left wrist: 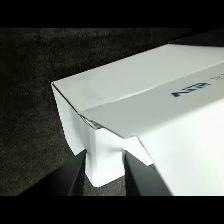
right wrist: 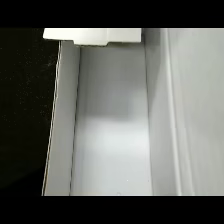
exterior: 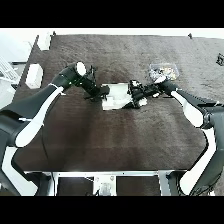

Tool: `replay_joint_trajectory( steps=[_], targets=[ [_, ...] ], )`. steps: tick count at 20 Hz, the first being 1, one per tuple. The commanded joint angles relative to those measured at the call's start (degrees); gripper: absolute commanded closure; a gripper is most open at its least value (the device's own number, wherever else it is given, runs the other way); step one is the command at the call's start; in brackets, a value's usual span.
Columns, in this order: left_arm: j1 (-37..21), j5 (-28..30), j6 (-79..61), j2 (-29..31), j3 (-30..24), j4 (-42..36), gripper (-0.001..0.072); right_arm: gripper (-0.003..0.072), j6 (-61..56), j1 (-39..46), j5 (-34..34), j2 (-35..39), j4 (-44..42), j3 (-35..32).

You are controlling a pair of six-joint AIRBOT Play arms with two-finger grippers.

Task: Fold the box and place the chain.

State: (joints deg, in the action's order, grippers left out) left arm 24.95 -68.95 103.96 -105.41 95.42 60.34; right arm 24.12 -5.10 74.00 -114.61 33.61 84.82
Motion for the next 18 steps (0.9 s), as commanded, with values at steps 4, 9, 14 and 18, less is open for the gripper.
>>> replay_joint_trajectory(
  steps=[4,9,14,18],
  targets=[
    [0.46,3.15,2.16,-1.01,0.0,1.6,0.043,0.0094,0.09,-0.07,0.02,-0.02,-0.13,0.0],
    [1.18,3.63,2.97,-1.01,0.0,4.02,0.0431,0.0094,0.09,-0.07,0.02,-0.02,-0.13,0.0],
    [1.14,-0.94,4.17,-0.92,1.73,7.19,0.043,0.0094,0.09,-0.07,0.02,-0.02,-0.13,0.0],
    [0.81,0.37,3.85,-0.46,1.97,8.96,0.0431,0.0094,0.09,-0.07,0.02,-0.02,-0.13,0.0]
  ],
)
